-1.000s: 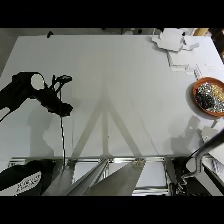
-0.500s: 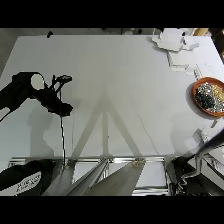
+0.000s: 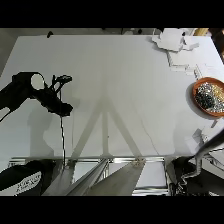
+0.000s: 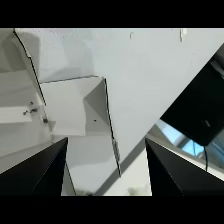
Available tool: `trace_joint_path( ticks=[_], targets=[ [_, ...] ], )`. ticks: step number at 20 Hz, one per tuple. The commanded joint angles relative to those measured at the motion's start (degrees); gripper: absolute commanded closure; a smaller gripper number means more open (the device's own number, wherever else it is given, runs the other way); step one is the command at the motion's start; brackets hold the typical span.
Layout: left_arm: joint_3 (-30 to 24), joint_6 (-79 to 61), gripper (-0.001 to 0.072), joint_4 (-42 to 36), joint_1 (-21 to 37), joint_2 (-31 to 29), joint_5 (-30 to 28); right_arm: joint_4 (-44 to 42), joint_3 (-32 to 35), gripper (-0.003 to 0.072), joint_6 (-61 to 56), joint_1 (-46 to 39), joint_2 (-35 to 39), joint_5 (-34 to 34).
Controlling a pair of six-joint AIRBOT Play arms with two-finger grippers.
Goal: Fold the box and place the chain.
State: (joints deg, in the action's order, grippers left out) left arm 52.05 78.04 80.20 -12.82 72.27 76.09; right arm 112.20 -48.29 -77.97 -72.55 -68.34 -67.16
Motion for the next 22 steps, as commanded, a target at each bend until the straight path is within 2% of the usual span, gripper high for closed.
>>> trace_joint_path(
  ticks=[1,2,3,4,5,6,7,8,12,16,19,22],
  targets=[
    [-0.02,0.0,0.0416,0.0,-0.04,0.02,0.0,0.79,0.04,0.0192,0.5,-0.55,-3.37,0.52],
    [-0.02,0.0,0.0416,0.0,-0.04,0.04,0.0,1.2,0.04,0.0215,0.42,-0.55,-4.37,0.5],
    [-0.02,0.0,0.0416,0.02,-0.04,0.02,0.0,1.49,0.04,0.0293,0.39,-0.52,-5.14,0.35],
    [-0.02,0.0,0.0416,0.0,-0.04,0.02,-0.02,1.73,0.04,0.0306,-0.09,-0.55,-5.53,0.48],
    [-0.02,0.0,0.0416,0.02,-0.04,0.02,0.0,1.77,0.04,0.0395,-0.17,-0.52,-5.6,0.59],
    [-0.02,0.0,0.0416,0.0,-0.04,0.02,0.0,1.75,0.04,0.053,-0.15,-0.52,-5.6,0.35],
    [-0.02,0.0,0.0416,0.02,-0.04,0.02,0.0,1.55,0.04,0.0633,-0.15,-0.5,-5.55,-0.28],
    [-0.02,0.0,0.0416,0.02,-0.04,0.02,0.0,1.4,0.04,0.0667,-0.15,-0.04,-5.25,-1.16],
    [-0.02,0.0,0.0416,0.0,-0.04,0.04,0.0,-1.99,0.04,0.0667,0.02,8.87,0.17,-1.75],
    [-0.02,0.0,0.0416,0.02,-0.04,0.02,0.0,-16.5,0.04,0.0668,3.56,26.69,6.62,-4.76],
    [-0.02,0.0,0.0416,0.0,-0.04,0.02,0.0,-20.2,0.22,0.0668,3.5,40.72,13.35,-6.29],
    [-0.02,0.0,0.0416,0.0,-0.07,0.02,0.0,-26.56,1.4,0.0668,3.48,49.68,21.97,-6.75]
  ],
)
